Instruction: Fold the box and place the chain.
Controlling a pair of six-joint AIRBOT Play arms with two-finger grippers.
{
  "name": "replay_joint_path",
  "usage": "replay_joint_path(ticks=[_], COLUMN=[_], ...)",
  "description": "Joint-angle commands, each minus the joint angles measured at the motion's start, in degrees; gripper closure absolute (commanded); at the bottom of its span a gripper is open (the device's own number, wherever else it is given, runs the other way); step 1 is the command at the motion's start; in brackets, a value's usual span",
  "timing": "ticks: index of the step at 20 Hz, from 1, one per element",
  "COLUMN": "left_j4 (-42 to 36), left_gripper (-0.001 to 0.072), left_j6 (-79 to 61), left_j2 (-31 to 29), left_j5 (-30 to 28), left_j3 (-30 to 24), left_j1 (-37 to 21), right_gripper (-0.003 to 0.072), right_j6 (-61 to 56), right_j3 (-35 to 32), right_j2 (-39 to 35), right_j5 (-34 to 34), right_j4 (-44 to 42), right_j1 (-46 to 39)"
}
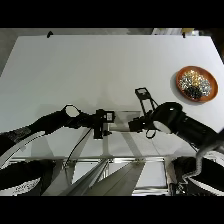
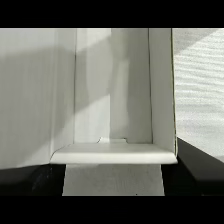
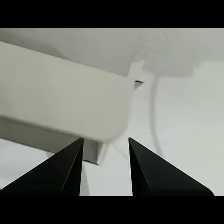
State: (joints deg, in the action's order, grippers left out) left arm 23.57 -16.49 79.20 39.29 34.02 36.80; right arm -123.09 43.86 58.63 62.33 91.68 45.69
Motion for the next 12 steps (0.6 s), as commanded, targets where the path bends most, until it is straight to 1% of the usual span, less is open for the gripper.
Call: replay_joint_path(ticks=[1, 2, 3, 4, 5, 8, 12], left_j4=[0.0, 0.0, 0.0, 0.0, 0.0, 0.0, 0.0], left_gripper=[0.0505, 0.0505, 0.0505, 0.0505, 0.0505, 0.0505, 0.0505], left_j6=[0.0, 0.0, 0.0, 0.0, 0.0, 0.0, 0.0], left_j2=[0.0, 0.0, 0.0, 0.0, 0.0, 0.0, 0.0], left_j5=[0.0, 0.0, 0.0, 0.0, 0.0, 0.0, 0.0], left_j3=[0.0, 0.0, 0.0, 0.0, 0.0, 0.0, 0.0], left_j1=[0.0, 0.0, 0.0, 0.0, 0.0, 0.0, 0.0], right_gripper=[0.0369, 0.0370, 0.0396, 0.0459, 0.0473, 0.0475, 0.0474], right_j6=[9.2, 12.7, 16.6, 20.4, 24.3, 33.3, 41.3], right_j3=[1.9, 3.7, 5.9, 7.9, 10.1, 15.5, 21.7], right_j2=[-6.8, -7.3, -7.3, -7.3, -7.1, -4.5, 6.2], right_j5=[3.7, 5.9, 7.5, 7.5, 6.3, 1.9, 0.5], right_j4=[0.4, 0.5, 0.5, 0.5, 0.7, 1.0, 1.2], right_j1=[-5.3, -8.7, -12.7, -16.5, -20.9, -34.0, -48.4])
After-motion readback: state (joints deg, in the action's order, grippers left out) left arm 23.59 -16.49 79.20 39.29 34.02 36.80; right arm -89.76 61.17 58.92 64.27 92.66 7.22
